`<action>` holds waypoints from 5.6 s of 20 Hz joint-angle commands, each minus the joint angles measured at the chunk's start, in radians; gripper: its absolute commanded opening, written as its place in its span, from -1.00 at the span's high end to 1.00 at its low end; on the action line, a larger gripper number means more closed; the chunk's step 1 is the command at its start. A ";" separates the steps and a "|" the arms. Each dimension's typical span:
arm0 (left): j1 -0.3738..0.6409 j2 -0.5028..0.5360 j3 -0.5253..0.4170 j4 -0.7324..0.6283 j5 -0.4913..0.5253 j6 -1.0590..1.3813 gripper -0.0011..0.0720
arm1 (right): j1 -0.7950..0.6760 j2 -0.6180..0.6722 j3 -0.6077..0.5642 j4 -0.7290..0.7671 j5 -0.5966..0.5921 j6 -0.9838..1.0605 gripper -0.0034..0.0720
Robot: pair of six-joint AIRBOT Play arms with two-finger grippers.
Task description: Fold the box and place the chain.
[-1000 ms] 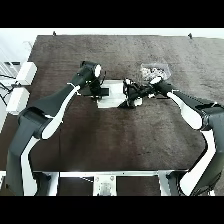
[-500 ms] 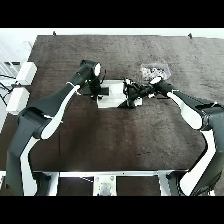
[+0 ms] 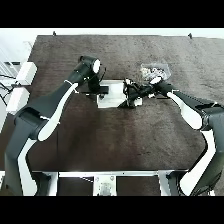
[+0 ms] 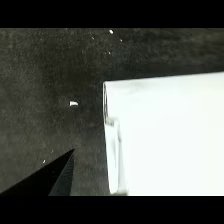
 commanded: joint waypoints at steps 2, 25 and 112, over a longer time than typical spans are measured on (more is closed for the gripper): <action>0.000 0.095 0.001 0.001 -0.011 0.028 -0.33 | 0.000 0.000 0.000 0.000 0.001 0.000 -0.66; 0.254 0.433 -0.237 -0.563 0.212 1.386 -0.97 | 0.000 0.000 0.000 0.000 0.001 0.000 -0.66; 0.305 -0.034 -0.452 -0.962 0.339 2.376 -1.00 | 0.000 0.000 0.000 0.001 0.001 0.000 -0.66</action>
